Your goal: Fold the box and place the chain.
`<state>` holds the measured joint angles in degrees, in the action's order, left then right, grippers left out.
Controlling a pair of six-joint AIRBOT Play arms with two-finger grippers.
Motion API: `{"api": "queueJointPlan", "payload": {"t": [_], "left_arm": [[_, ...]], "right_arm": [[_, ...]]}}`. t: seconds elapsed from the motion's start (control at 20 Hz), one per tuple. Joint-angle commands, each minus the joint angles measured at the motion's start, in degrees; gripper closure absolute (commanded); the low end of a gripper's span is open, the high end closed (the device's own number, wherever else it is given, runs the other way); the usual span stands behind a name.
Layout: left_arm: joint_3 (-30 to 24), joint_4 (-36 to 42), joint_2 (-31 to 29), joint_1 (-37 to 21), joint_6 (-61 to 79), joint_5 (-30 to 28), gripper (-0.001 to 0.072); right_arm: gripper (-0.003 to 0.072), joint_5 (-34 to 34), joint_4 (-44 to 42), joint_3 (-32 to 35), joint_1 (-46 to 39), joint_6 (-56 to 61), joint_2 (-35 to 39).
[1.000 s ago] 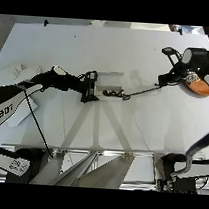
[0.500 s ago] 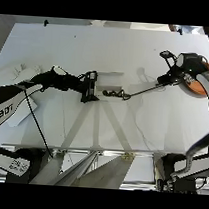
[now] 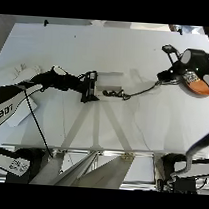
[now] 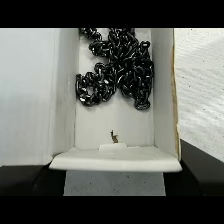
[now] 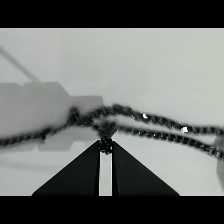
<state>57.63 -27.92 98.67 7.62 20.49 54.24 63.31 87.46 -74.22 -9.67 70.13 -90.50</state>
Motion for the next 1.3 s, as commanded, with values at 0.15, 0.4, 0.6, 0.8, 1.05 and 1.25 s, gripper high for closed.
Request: {"api": "queueJointPlan", "payload": {"t": [0.15, 0.4, 0.6, 0.8, 1.05, 1.25], "left_arm": [[0.00, 0.00, 0.02, -0.02, 0.02, 0.24, 0.0494], [0.00, 0.00, 0.02, -0.02, 0.02, 0.42, 0.0494], [0.00, 0.00, 0.02, -0.02, 0.02, 0.46, 0.0494], [0.00, 0.00, 0.02, -0.02, 0.02, 0.44, 0.0494], [0.00, 0.00, 0.02, -0.02, 0.02, 0.46, 0.0494], [0.00, 0.00, 0.02, -0.02, 0.02, 0.44, 0.0494]], "right_arm": [[0.0670, 3.30, -14.64, -0.17, 4.39, -6.36, 13.77], [0.0670, 3.74, -17.05, -0.20, 15.85, -5.99, 19.04], [0.0670, 2.56, -17.07, -0.28, 25.68, -4.02, 19.06], [0.0672, -1.01, -17.27, -0.28, 32.44, -4.46, 19.06], [0.0671, -2.64, -16.39, -0.28, 34.23, -4.59, 16.57], [0.0670, -2.62, -10.60, -0.28, 34.23, -1.79, 7.93]]}}
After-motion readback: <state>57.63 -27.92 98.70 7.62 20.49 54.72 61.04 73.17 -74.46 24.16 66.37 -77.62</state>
